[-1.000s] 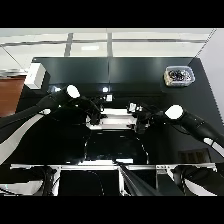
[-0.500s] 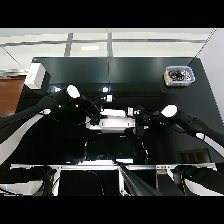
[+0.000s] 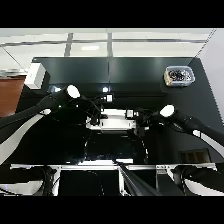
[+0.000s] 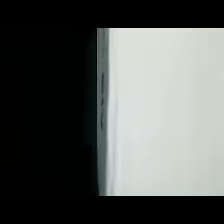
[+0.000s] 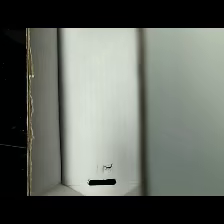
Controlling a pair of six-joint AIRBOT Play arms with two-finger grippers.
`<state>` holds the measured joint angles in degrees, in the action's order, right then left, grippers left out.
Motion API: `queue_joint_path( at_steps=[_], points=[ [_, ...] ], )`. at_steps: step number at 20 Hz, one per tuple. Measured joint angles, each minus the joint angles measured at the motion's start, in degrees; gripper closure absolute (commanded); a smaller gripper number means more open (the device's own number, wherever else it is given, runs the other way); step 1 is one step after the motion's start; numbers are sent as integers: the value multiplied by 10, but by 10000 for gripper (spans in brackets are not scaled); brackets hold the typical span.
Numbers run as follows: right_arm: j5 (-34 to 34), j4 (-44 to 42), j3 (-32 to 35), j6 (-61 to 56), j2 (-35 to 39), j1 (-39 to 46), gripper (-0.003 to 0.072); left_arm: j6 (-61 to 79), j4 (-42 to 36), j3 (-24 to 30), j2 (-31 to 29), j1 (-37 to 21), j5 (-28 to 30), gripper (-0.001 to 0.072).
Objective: Fold the box and place the chain.
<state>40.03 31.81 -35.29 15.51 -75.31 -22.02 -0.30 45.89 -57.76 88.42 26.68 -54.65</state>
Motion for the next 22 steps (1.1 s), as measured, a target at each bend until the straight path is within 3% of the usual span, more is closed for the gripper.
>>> queue_joint_path(
  at_steps=[10,11,14,15,16,17,18,20,21,22],
  points=[
    [0,-1,0,1,-5,2,-4,0,2,0,0,0,0,684],
    [0,-1,0,1,-6,2,114,0,2,0,0,0,0,684],
    [0,-1,0,2,-6,2,114,1,2,0,0,0,-1,684],
    [0,-1,0,2,-7,2,145,1,2,0,0,0,-1,684],
    [0,-1,0,2,-7,2,263,1,2,0,0,0,0,684],
    [-1,0,0,2,-7,2,286,1,2,0,0,0,0,679],
    [-1,0,0,2,-7,2,286,1,2,0,0,0,0,651],
    [-3,0,0,2,-7,2,286,-6,1,-1,0,-1,-6,194],
    [-3,0,0,2,-7,2,286,-11,1,-2,-1,-2,-12,130],
    [-3,0,0,3,-7,2,286,-21,3,-4,-3,-4,-16,126]
  ],
)
